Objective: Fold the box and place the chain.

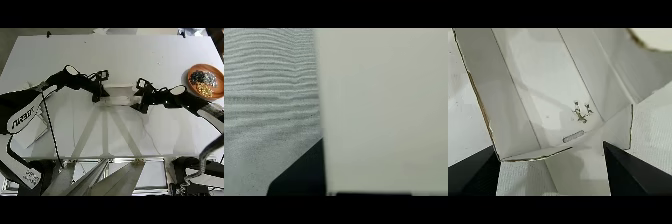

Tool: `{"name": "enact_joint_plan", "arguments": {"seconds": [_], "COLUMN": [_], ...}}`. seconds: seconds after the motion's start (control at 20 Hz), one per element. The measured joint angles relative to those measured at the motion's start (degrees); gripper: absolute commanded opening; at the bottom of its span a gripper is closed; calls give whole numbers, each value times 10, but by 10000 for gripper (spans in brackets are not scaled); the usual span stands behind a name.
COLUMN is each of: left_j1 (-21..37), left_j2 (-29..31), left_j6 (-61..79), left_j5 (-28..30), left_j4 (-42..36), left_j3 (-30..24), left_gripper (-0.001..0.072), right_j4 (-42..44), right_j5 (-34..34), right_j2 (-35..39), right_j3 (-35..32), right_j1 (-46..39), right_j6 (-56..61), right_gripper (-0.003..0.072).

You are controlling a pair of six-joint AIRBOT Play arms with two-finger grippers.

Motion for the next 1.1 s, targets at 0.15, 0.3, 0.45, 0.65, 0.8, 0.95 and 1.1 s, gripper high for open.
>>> {"name": "enact_joint_plan", "arguments": {"seconds": [0.15, 0.3, 0.45, 0.65, 0.8, 0.95, 1.1], "left_j1": [0, 0, 0, 0, 0, 0, 0], "left_j2": [0, 0, 0, 0, 0, 0, 0], "left_j6": [0, 0, 0, 0, 0, 0, 0], "left_j5": [0, 0, 0, 0, 0, 0, 0], "left_j4": [0, 0, 0, 0, 0, 0, 0], "left_j3": [0, 0, 0, 0, 0, 0, 0], "left_gripper": [10, 10, 10, 10, 10, 10, 10], "right_j4": [-13, -18, -21, -23, -29, -56, -106], "right_j5": [-2, -4, -8, -12, -4, 16, 28], "right_j2": [0, 0, 0, 0, 0, 0, 0], "right_j3": [1, 2, 7, 27, 38, 43, 44], "right_j1": [0, 0, 0, 0, 0, 0, 0], "right_j6": [25, 47, 60, 70, 74, 87, 131], "right_gripper": [690, 690, 690, 690, 690, 690, 689]}}
